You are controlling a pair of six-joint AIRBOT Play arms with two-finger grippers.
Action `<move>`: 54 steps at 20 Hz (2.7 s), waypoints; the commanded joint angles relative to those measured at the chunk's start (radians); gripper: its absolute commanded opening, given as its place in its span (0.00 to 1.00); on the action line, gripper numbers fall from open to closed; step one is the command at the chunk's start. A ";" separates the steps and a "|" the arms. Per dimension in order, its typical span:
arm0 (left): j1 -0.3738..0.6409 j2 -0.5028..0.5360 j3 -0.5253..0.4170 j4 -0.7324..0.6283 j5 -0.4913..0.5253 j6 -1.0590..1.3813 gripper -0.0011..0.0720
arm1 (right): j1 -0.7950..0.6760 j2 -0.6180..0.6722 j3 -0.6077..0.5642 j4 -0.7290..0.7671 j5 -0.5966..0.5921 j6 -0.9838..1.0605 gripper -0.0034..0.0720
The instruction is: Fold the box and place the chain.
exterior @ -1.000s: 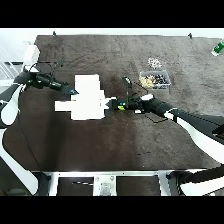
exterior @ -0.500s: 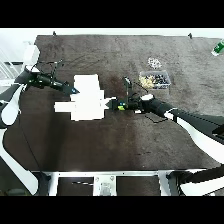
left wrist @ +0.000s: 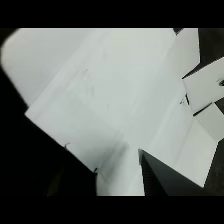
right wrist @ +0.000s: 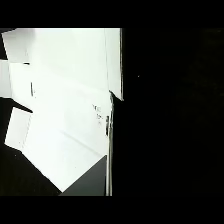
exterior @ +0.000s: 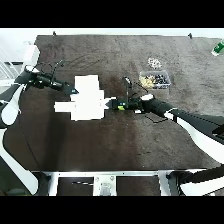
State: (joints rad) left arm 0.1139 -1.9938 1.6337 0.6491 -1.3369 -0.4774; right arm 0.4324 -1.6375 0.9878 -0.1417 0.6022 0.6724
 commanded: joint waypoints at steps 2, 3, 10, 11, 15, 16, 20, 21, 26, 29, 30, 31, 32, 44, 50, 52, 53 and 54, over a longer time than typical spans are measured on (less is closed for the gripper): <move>0.019 -0.066 0.001 -0.070 -0.058 0.016 0.68 | 0.000 0.000 0.000 0.003 0.000 0.000 0.06; 0.023 -0.079 0.001 -0.137 -0.090 0.051 0.68 | 0.000 0.000 0.000 0.003 0.000 -0.001 0.06; 0.024 -0.082 0.026 -0.190 -0.205 0.101 0.68 | 0.000 0.000 0.000 0.003 0.000 -0.003 0.06; 0.024 -0.082 0.026 -0.177 -0.205 0.092 0.68 | 0.000 0.000 0.000 0.003 0.000 -0.003 0.06; 0.024 -0.082 0.026 -0.073 -0.196 0.085 0.68 | 0.000 0.000 0.000 0.003 0.000 -0.003 0.06; 0.024 -0.082 0.026 -0.077 -0.193 0.085 0.68 | 0.000 0.000 0.000 0.003 0.000 -0.003 0.06; 0.024 -0.082 0.026 -0.083 -0.189 0.096 0.67 | 0.000 0.000 0.000 0.003 0.000 -0.003 0.06; 0.024 -0.082 0.026 -0.089 -0.189 0.103 0.50 | 0.000 0.000 0.000 0.003 0.000 -0.003 0.06; 0.024 -0.082 0.026 -0.119 -0.189 0.111 0.43 | 0.000 0.000 0.000 0.003 0.000 -0.003 0.06; 0.024 -0.082 0.031 -0.119 -0.193 0.113 0.44 | 0.000 0.000 0.000 0.003 0.000 -0.003 0.06; 0.024 -0.082 0.039 -0.119 -0.194 0.113 0.64 | 0.000 0.000 0.000 0.003 0.000 -0.003 0.06; 0.024 -0.082 0.053 -0.118 -0.198 0.112 0.69 | 0.000 0.000 0.000 0.003 0.000 -0.003 0.06; 0.024 -0.082 0.066 -0.118 -0.201 0.111 0.65 | 0.000 0.000 0.000 0.003 0.000 -0.003 0.06; 0.024 -0.085 0.072 -0.090 -0.201 0.140 0.19 | 0.000 0.000 0.000 0.003 -0.001 -0.004 0.06; 0.024 -0.085 0.072 -0.126 -0.201 0.250 0.04 | 0.000 0.000 0.000 0.003 0.000 -0.003 0.46; 0.024 -0.085 0.072 -0.128 -0.217 0.377 0.04 | -0.007 0.000 0.000 0.003 0.000 -0.004 0.65; 0.024 -0.080 0.072 -0.136 -0.225 0.427 0.04 | -0.019 0.000 0.000 0.003 0.000 -0.004 0.65; 0.024 -0.075 0.072 -0.136 -0.232 0.494 0.04 | -0.037 0.002 0.000 0.003 0.000 -0.003 0.65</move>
State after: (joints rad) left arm 0.1379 -2.0754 1.7046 0.5232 -1.5482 -0.1490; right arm 0.4194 -1.6375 0.9878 -0.1387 0.6044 0.6685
